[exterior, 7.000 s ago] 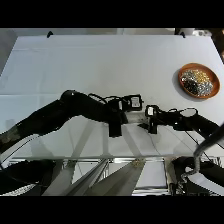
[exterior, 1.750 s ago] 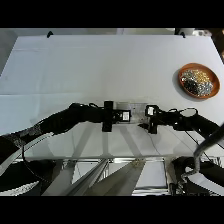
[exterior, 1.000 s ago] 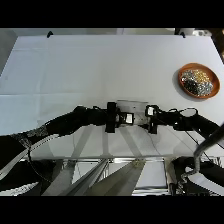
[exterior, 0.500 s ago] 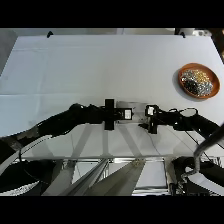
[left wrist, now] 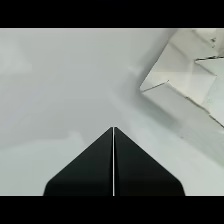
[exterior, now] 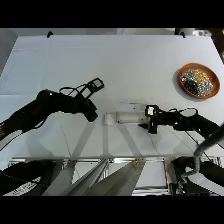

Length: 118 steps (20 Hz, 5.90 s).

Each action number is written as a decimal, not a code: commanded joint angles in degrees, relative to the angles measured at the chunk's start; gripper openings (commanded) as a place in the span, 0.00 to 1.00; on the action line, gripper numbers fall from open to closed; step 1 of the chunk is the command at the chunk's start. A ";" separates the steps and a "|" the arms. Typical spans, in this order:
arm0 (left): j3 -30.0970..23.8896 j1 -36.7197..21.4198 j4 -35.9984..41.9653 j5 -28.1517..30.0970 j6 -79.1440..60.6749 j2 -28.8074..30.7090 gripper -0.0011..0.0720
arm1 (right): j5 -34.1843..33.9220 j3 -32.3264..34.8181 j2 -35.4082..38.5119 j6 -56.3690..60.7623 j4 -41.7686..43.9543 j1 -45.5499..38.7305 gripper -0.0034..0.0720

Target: Fold the box and place the chain.

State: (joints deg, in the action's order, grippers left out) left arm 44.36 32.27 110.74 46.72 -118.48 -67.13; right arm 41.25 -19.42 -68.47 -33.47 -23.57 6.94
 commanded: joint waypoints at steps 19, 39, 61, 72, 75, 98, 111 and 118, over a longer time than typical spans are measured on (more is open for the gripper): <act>-0.92 -2.43 29.14 1.53 -3.78 -15.02 0.03 | 0.04 0.02 0.02 -0.02 0.00 0.02 0.53; -0.87 3.54 29.97 -5.73 -2.08 -9.40 0.17 | 0.04 0.02 0.02 -0.02 0.00 0.02 0.53; -0.87 4.31 30.84 -4.09 0.22 -7.67 0.23 | 0.04 0.02 0.02 -0.02 0.00 0.02 0.53; 0.09 7.89 23.93 -10.12 11.04 -7.96 0.59 | 0.04 0.02 0.02 -0.02 0.00 0.02 0.53; 2.38 9.25 14.71 -9.90 20.96 -9.05 0.59 | 0.04 0.02 0.02 -0.02 0.00 0.02 0.53; 20.17 16.68 -0.79 4.55 55.84 -20.85 0.59 | 0.07 0.02 0.02 -0.02 0.00 0.02 0.53; 25.00 16.76 -8.81 15.30 69.00 -25.99 0.58 | 0.04 0.02 0.02 -0.02 0.00 0.02 0.53; 25.00 17.25 -11.26 14.23 69.02 -26.01 0.58 | 0.04 0.02 0.02 -0.02 -0.02 0.02 0.53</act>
State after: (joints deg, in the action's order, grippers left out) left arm 69.32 49.36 100.73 62.06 -49.91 -93.10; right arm 41.28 -19.42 -68.47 -33.54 -23.59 6.98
